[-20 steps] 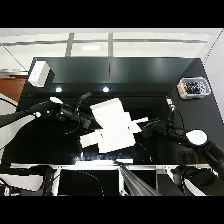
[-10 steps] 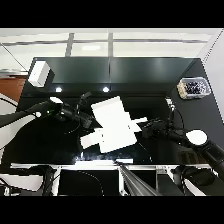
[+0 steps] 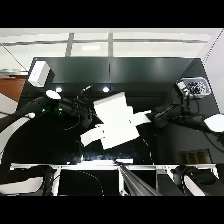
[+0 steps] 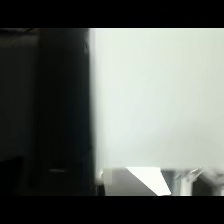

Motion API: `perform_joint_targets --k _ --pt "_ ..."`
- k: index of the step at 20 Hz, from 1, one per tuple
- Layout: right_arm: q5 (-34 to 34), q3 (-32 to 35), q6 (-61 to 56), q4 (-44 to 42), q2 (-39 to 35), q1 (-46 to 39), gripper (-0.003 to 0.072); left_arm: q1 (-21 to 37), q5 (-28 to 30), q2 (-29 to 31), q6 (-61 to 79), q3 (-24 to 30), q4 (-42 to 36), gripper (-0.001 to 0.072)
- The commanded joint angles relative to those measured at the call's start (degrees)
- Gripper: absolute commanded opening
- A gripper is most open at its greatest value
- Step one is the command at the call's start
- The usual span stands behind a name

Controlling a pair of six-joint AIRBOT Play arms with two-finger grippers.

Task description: Fold the box and place the chain.

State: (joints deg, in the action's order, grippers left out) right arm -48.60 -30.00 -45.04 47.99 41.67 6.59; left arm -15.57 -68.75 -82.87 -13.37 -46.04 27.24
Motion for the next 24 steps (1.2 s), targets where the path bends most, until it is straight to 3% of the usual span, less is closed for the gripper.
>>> perform_joint_targets --k 1,5,9,17,24 --pt "-5.5 -4.0 10.4 8.2 0.2 -3.1 0.0706 -6.7 8.0 7.5 9.1 0.7 6.9 0.0031" --pt "-6.5 -3.0 15.8 8.2 0.5 -1.2 0.0706 -13.5 21.6 8.6 15.3 3.9 10.1 0.0032" --pt "-6.1 0.5 21.1 8.0 0.6 2.2 0.0706 -14.2 26.9 8.4 18.1 8.4 10.1 0.0033" --pt "1.0 9.5 31.6 3.5 0.9 10.5 0.0706 -13.6 27.2 7.4 18.2 9.0 9.9 0.0036" --pt "4.3 13.5 39.8 2.8 2.2 16.1 0.0706 -13.6 27.2 7.4 18.2 9.0 10.0 0.0036"
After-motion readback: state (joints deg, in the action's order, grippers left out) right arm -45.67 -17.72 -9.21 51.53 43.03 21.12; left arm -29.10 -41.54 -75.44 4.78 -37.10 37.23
